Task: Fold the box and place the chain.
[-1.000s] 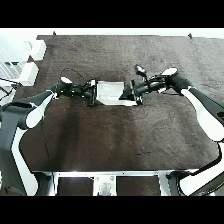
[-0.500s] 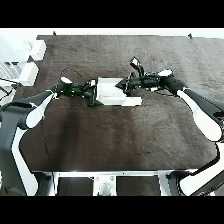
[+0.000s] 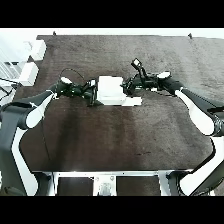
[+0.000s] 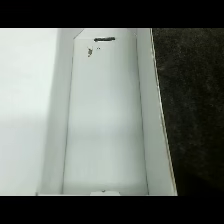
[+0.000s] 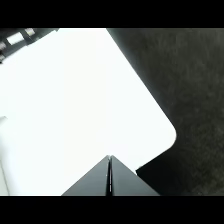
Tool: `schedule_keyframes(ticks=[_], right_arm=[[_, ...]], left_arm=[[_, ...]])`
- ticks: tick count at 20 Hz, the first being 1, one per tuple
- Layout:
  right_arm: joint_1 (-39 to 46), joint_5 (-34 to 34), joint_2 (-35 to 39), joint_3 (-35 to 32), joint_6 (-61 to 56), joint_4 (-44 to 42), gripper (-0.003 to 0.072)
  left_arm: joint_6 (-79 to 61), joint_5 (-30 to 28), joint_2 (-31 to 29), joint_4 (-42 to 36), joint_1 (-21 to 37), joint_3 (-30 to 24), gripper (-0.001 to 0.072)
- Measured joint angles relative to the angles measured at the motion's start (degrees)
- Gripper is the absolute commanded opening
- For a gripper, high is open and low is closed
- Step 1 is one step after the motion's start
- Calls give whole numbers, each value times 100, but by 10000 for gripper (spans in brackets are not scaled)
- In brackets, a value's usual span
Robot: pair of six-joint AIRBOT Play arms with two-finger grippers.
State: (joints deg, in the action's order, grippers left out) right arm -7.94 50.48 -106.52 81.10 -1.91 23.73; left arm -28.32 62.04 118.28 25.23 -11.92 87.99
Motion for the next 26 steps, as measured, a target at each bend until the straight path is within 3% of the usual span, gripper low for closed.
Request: schedule_keyframes(ticks=[8, 13, 14, 16, 20, 26], right_arm=[[-107, -46, -116, 61, -94, 341, 15], [-35, 339, 426, 96, -94, 584, 17], [13, 461, 595, 92, -98, 721, 47], [133, 811, 918, 72, -181, 1185, 601], [361, 1147, 1215, -7, -437, 2208, 610], [229, 1222, 1128, -267, -262, 2750, 609]], left_arm=[[2, 2, 0, -2, 0, -2, 309], [-11, -11, 0, 4, -4, 0, 309], [-11, -11, 0, 7, -4, 0, 309], [-9, -11, 0, 4, -4, 0, 309], [-9, -11, 0, 7, -4, 0, 310], [-7, -9, 0, 4, -4, 0, 310]])
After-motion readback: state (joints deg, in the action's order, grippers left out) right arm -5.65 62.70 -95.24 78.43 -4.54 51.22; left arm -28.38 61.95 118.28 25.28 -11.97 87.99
